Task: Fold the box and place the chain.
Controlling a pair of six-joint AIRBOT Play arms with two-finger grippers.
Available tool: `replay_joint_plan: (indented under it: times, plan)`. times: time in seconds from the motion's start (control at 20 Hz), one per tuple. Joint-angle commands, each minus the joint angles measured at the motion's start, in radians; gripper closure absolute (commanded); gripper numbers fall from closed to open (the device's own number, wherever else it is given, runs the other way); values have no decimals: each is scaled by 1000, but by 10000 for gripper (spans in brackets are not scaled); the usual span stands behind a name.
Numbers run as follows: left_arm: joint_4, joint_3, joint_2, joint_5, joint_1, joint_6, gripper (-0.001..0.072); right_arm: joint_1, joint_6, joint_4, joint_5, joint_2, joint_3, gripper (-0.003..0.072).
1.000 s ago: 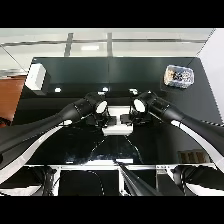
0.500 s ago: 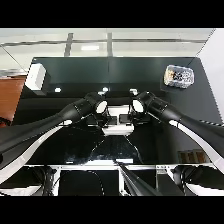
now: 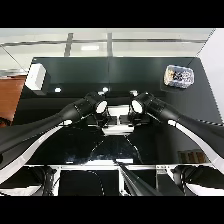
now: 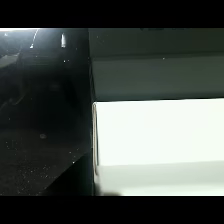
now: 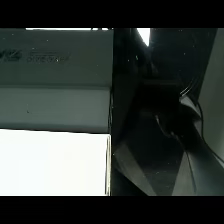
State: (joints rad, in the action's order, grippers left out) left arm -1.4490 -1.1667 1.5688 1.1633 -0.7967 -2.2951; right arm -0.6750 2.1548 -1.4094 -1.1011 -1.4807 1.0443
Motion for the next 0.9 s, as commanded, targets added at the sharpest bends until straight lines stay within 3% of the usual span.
replay_joint_plan:
  times: [0.0,0.1,0.15,0.2,0.35,0.55,0.65,0.8,0.85]
  plan:
    - [-1,0,1,-2,1,3,685,0,-8,2,2,-1,1,675]
    - [-1,0,1,-2,1,3,685,0,-8,3,1,3,1,669]
    - [-1,0,1,-2,1,2,685,1,-8,8,-2,9,2,577]
    - [-1,0,1,-2,1,2,685,6,-8,10,-10,21,2,380]
    - [-1,0,1,-2,1,3,685,22,-52,10,-56,94,10,365]
    - [-1,0,1,-2,1,3,685,61,-90,-63,-98,292,30,365]
    - [-1,0,1,-3,1,3,685,123,-77,-198,-42,383,30,365]
    - [-1,0,1,-3,1,3,685,248,-32,-504,55,389,29,333]
    - [-1,0,1,-3,1,3,685,308,-35,-539,94,364,29,-14]
